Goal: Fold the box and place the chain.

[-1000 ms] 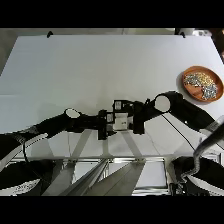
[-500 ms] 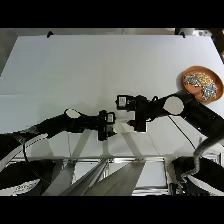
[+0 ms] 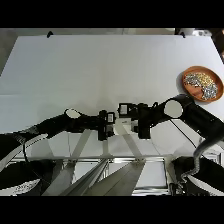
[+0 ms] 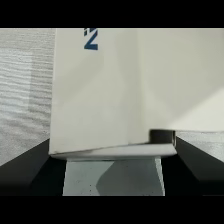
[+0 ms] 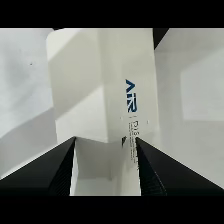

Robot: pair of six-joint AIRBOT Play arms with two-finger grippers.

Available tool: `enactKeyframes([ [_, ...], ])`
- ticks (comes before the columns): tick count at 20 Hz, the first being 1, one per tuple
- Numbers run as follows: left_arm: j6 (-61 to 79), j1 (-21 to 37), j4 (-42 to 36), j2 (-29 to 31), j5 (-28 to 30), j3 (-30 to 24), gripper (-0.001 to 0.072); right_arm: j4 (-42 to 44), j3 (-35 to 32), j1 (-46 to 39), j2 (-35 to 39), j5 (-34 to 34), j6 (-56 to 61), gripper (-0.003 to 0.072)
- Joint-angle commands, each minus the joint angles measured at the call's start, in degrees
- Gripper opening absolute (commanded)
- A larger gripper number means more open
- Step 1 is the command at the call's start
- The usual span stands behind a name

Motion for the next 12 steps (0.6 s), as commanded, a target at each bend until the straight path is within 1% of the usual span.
enactKeyframes([
  [1,-0.04,0.04,-0.02,0.04,0.09,0.02,0.0136,-0.81,-1.18,0.04,0.04,-2.97,0.72,0.0386],
  [3,-0.04,0.04,-0.02,0.04,0.09,0.02,0.0136,-3.15,-1.22,0.04,0.04,-5.29,3.67,0.0358],
  [4,-0.04,0.04,-0.02,0.04,0.09,0.02,0.0136,-4.35,-1.25,0.04,0.04,-5.73,4.46,0.0356],
  [7,-0.02,0.04,-0.02,0.04,0.09,0.02,0.0136,-4.87,-1.27,0.04,0.07,-5.75,5.33,0.0288],
  [12,-0.02,0.04,-0.02,0.04,0.09,0.02,0.0136,-4.92,-1.27,0.04,1.90,-5.84,5.33,0.0284],
])
